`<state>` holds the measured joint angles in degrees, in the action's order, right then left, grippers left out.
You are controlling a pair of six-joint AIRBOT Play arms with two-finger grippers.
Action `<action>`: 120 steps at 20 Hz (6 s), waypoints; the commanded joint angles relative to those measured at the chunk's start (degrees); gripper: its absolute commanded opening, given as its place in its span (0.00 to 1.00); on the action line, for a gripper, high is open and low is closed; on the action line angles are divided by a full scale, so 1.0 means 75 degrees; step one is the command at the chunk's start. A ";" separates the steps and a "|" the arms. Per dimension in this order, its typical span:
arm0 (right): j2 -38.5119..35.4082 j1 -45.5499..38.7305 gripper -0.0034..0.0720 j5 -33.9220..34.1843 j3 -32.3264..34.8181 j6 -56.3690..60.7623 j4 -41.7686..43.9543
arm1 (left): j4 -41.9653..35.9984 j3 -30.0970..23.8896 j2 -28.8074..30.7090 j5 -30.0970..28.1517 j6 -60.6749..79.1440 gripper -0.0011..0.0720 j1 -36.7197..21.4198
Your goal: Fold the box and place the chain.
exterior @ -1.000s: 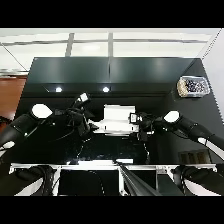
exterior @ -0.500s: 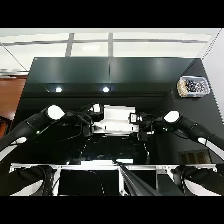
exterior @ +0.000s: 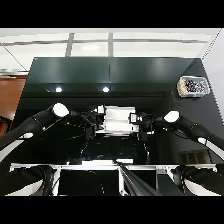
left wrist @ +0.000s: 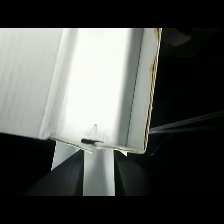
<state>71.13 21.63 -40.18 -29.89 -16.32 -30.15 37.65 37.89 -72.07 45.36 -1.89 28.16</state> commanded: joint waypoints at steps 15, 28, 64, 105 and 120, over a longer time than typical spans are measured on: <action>0.0003 0.0006 0.69 -0.0003 0.0003 0.0000 0.0006 | -0.0883 0.0015 -0.0650 -0.0510 0.0073 0.47 0.0513; 0.0003 0.0006 0.69 -0.0003 0.0003 0.0000 0.0006 | 0.3719 -0.0175 0.2250 0.0912 -0.7192 0.05 -0.2550; 0.0003 0.0006 0.69 -0.0006 0.0003 0.0000 0.0003 | -0.1664 0.0560 -0.1230 0.2430 -0.6519 0.86 -0.1553; 0.0003 0.0006 0.69 -0.0003 0.0003 0.0000 0.0003 | 0.5922 0.3153 -0.1938 0.1614 -1.6343 0.43 0.2428; 0.0003 0.0006 0.69 -0.0003 0.0003 0.0000 0.0003 | 0.5954 0.3264 -0.1955 0.1813 -1.6809 0.28 0.2425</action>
<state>71.16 21.63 -40.21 -29.89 -16.47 -30.22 81.91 62.17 -86.63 58.46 -127.31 46.39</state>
